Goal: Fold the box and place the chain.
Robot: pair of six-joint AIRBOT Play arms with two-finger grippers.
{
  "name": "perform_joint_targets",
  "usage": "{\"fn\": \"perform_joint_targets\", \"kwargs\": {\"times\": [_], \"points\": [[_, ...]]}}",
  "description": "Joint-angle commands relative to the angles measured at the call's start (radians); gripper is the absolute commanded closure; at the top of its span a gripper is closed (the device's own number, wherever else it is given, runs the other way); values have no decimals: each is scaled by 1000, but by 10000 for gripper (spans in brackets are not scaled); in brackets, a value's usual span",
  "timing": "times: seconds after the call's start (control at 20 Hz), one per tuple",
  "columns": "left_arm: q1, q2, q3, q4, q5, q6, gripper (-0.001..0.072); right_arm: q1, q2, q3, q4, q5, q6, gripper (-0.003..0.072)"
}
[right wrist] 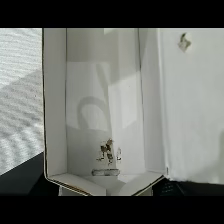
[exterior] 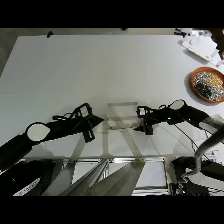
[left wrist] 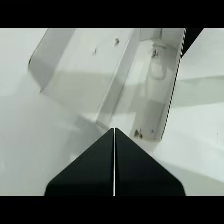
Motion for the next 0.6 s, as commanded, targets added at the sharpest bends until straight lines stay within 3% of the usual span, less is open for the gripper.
{"fn": "perform_joint_targets", "kwargs": {"times": [0.0, 0.1, 0.2, 0.4, 0.55], "points": [[79, 110, -17, 433, -103, -672, 707, 0, -1, 1, 0, 0, 0, 280], [126, 140, -17, 623, -188, -1056, 707, 0, -1, 1, 0, 0, 0, 280], [151, 144, -17, 682, -274, -1293, 707, 0, -1, 1, 0, 0, 0, 280], [151, 135, -17, 635, -296, -1382, 708, 0, -1, 1, 0, 0, 0, 280], [151, 48, -17, 586, -273, -1410, 708, 0, -1, 1, 0, 1, 0, 280]]}}
